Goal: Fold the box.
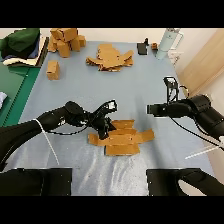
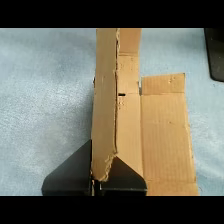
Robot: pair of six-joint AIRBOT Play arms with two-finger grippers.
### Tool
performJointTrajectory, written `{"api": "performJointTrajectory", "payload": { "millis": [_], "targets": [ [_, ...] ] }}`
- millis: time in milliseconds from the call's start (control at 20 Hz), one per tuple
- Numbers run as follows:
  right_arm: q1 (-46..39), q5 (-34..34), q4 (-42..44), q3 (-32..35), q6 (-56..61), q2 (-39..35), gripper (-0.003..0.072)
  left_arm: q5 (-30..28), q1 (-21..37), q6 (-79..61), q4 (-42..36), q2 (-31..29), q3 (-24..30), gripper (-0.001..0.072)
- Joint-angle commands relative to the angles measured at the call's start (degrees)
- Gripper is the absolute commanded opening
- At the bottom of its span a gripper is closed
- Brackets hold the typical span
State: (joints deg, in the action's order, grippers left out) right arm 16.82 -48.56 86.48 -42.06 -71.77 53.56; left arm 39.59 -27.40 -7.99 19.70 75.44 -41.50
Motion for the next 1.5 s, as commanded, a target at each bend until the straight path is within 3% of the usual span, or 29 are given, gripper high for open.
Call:
{"api": "performJointTrajectory", "payload": {
  "millis": [0,150,300,600,650,700,750,1100,1300,1450],
  "targets": [
    [0.3,-3.0,2.5,0.0,-3.3,-0.2,0.0002,0.0,0.0,-0.1,0.0,0.0,0.0,0.0014],
    [4.1,-12.3,5.2,0.0,-7.0,-2.3,0.0001,-0.1,0.0,-0.1,0.0,0.0,0.0,0.0014],
    [14.3,-17.9,6.6,0.4,-6.8,-7.3,0.0001,-0.1,0.0,-0.1,0.0,0.0,0.0,0.0013],
    [47.4,-15.4,3.8,10.0,-0.4,-17.2,0.0007,-0.1,0.0,-0.1,0.0,0.0,0.0,0.0014],
    [51.1,-14.5,3.1,11.3,-0.5,-16.9,0.0134,-0.1,0.0,-0.1,0.0,0.0,0.0,0.0014],
    [54.2,-13.3,1.5,12.6,-2.4,-16.0,0.0417,-0.1,0.0,-0.1,0.0,0.0,0.0,0.0014],
    [56.4,-12.6,-0.7,13.5,-4.8,-14.7,0.0510,-0.2,0.0,-0.1,0.0,0.0,0.0,0.0014],
    [58.4,-6.8,-20.9,14.2,-6.5,-3.2,0.0529,-0.2,0.0,-0.1,0.0,0.0,0.0,0.0014],
    [58.4,-4.3,-33.7,14.1,5.9,-1.4,0.0528,-0.1,0.0,-0.1,0.0,0.0,0.0,0.0014],
    [58.4,-4.4,-36.8,14.1,8.9,-1.6,0.0528,-0.2,0.0,-0.1,0.0,0.0,0.0,0.0013]
  ]
}}
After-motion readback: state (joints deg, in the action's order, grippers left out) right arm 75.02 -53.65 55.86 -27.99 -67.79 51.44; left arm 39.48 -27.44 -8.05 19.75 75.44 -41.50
